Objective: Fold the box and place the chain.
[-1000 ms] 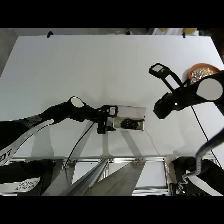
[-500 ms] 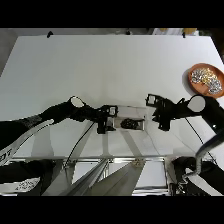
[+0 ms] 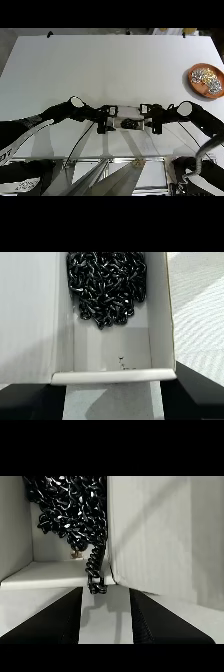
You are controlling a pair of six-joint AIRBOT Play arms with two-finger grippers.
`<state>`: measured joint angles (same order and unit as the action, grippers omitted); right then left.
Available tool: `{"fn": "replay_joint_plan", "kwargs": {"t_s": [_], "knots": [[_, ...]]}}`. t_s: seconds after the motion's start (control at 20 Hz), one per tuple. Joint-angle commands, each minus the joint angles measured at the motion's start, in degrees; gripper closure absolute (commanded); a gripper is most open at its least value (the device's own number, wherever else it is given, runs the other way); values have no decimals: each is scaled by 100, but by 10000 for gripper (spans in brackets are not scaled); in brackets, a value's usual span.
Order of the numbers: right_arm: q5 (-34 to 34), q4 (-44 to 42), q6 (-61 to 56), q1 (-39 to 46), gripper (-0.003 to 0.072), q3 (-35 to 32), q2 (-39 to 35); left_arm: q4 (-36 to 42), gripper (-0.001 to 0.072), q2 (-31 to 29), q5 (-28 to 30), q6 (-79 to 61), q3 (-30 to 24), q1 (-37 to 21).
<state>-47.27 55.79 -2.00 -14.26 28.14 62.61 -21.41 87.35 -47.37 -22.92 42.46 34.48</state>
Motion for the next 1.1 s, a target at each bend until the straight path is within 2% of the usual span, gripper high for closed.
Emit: {"fn": "replay_joint_plan", "kwargs": {"t_s": [0.0,0.05,0.15,0.25,0.3,0.35,0.4,0.5,0.65,0.8,0.9,1.05], "knots": [[129,-214,98,-44,394,-20,50,-2,455,-4,2,0,0,2],[131,-308,101,-44,401,-20,50,-2,455,-4,0,0,0,2],[190,-376,101,-44,460,-20,50,-2,455,-4,2,0,0,2],[190,-374,101,-44,470,-20,50,-2,455,-4,2,0,0,2],[190,-374,101,-42,519,-20,50,-2,455,-4,0,0,0,2],[190,-352,98,-42,628,-17,50,-2,455,-4,0,0,0,2],[192,-297,94,-42,669,-17,50,-2,455,-4,2,0,0,2],[212,-83,-105,-42,669,-17,33,-2,455,-4,0,0,0,2],[387,776,-1300,-42,669,-17,-269,-2,455,-4,2,0,0,2],[219,1657,-2422,-42,669,-15,-774,-2,455,-4,0,-2,0,2],[-339,1790,-2951,-44,669,94,-1086,-2,454,-4,2,0,0,2],[-1921,1777,-3893,-44,669,876,-1193,-2,455,-4,2,0,0,2]]}}
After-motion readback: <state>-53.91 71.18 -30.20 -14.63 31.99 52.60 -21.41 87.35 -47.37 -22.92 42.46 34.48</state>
